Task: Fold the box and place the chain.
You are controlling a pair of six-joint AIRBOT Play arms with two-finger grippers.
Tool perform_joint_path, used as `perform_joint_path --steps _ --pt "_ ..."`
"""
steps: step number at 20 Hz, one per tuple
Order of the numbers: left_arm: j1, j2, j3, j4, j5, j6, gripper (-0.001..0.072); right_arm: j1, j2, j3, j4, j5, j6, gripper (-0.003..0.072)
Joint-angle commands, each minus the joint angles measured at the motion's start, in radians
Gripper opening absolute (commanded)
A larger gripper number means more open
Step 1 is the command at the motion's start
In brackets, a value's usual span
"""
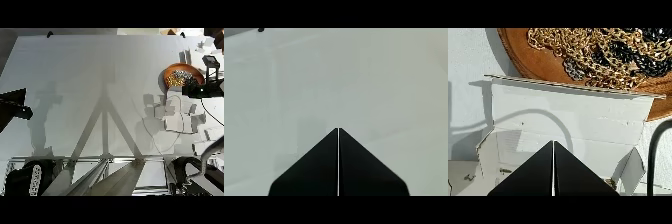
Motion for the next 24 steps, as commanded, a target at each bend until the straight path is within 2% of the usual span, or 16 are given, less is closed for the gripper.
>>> perform_joint_path --steps 1,2,5,7,8,9,13,16,20,24 --pt "0.001 0.001 0.001 0.0 0.0 0.0 0.0011 -0.001 0.0 0.0 0.001 0.003 0.001 0.0009" --pt "0.001 0.001 0.001 0.0 0.0 0.0 0.0011 -0.001 0.0 0.0 0.006 0.031 0.0 0.0015" --pt "0.001 0.001 0.001 0.0 0.0 0.0 0.0011 -0.001 0.0 0.0 -0.066 0.076 -0.009 0.0153" --pt "0.001 0.001 0.001 0.0 0.0 0.0 0.0011 -0.001 0.0 0.0 -0.146 0.137 -0.015 0.0186" --pt "0.001 0.001 0.001 0.0 0.0 0.0 0.0011 -0.001 0.0 0.001 -0.197 0.171 -0.014 0.0332" --pt "0.001 0.001 0.001 0.0 0.0 0.0 0.0011 -0.001 0.0 0.001 -0.246 0.195 0.003 0.0537" --pt "0.001 0.001 0.001 0.0 0.0 0.0 0.0011 -0.001 0.0 0.028 -0.451 0.37 0.076 0.0555" --pt "0.001 0.001 0.001 0.0 0.0 0.0 0.0011 -0.009 0.0 0.03 -0.537 0.454 0.076 0.0556" --pt "0.001 0.001 0.001 0.0 0.0 0.0 0.0011 -0.092 0.0 0.03 -0.523 0.47 0.077 0.0555" --pt "0.001 0.001 0.001 0.0 0.0 0.0 0.0011 -0.187 -0.001 0.029 -0.398 0.394 0.074 0.0537"
